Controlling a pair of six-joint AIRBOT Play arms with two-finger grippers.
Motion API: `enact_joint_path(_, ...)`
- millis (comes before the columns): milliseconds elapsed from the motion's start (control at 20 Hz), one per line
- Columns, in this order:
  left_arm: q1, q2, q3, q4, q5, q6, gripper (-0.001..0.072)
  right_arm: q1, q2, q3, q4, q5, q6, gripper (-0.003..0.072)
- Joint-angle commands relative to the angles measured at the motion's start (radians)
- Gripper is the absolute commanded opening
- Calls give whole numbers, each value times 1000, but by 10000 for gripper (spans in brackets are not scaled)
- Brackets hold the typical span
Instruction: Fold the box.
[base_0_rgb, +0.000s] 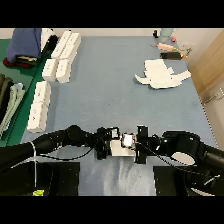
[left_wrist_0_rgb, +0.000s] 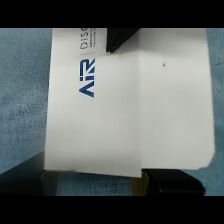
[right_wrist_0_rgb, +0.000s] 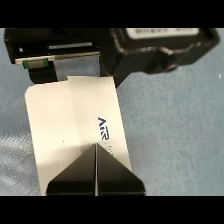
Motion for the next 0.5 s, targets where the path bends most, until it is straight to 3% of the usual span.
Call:
enact_joint_path(0, 0, 0, 1, 0, 0, 0, 465, 7, 15, -2, -17, -11, -3, 203)
enact_joint_path(50, 0, 0, 1, 0, 0, 0, 465, 9, 28, 1, -13, -10, -17, 362)
enact_joint_path(100, 0, 0, 1, 0, 0, 0, 465, 17, 46, 5, -7, -6, -30, 411)
enact_joint_path(200, 0, 0, 1, 0, 0, 0, 465, 32, 79, 5, -8, -1, -46, 411)
enact_joint_path(300, 0, 0, 1, 0, 0, 0, 465, 32, 89, 5, -8, 32, -55, 491)
enact_joint_path(450, 0, 0, 1, 0, 0, 0, 465, 32, 59, 3, -8, 86, -73, 491)
